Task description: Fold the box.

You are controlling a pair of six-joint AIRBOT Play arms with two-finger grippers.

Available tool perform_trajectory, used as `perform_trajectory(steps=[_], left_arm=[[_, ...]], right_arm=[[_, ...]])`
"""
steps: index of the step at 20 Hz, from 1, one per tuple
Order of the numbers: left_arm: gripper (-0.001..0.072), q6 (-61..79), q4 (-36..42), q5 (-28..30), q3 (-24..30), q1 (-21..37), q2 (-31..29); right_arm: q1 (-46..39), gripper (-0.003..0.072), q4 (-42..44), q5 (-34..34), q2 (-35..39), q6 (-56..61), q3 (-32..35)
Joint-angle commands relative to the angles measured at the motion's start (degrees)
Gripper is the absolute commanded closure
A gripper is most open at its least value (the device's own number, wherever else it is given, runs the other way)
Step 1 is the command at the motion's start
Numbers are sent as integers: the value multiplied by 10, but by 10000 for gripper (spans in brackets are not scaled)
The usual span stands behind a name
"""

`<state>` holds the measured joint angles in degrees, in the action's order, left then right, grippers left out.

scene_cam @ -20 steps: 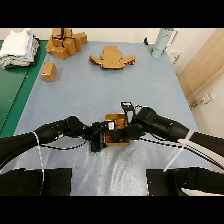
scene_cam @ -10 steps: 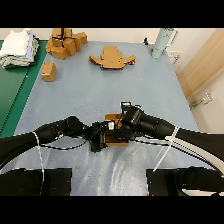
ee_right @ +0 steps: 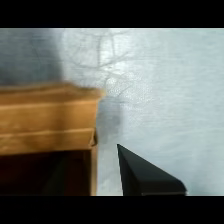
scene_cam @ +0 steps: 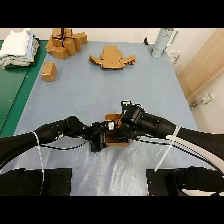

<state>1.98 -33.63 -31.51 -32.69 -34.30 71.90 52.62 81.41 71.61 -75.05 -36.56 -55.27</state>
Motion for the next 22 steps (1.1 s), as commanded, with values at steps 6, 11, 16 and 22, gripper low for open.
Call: perform_trajectory(steps=[6, 11, 16, 22], left_arm=[[186, 0, 0, 0, 0, 0, 0], [186, 0, 0, 0, 0, 0, 0], [186, 0, 0, 0, 0, 0, 0], [186, 0, 0, 0, 0, 0, 0]], right_arm=[[-2, 259, -22, 79, 65, -13, -23], [-12, 356, -82, 118, 77, -51, -24], [-112, 476, -84, 87, 78, -147, -24], [-346, 681, 138, -106, 28, -420, -24]])
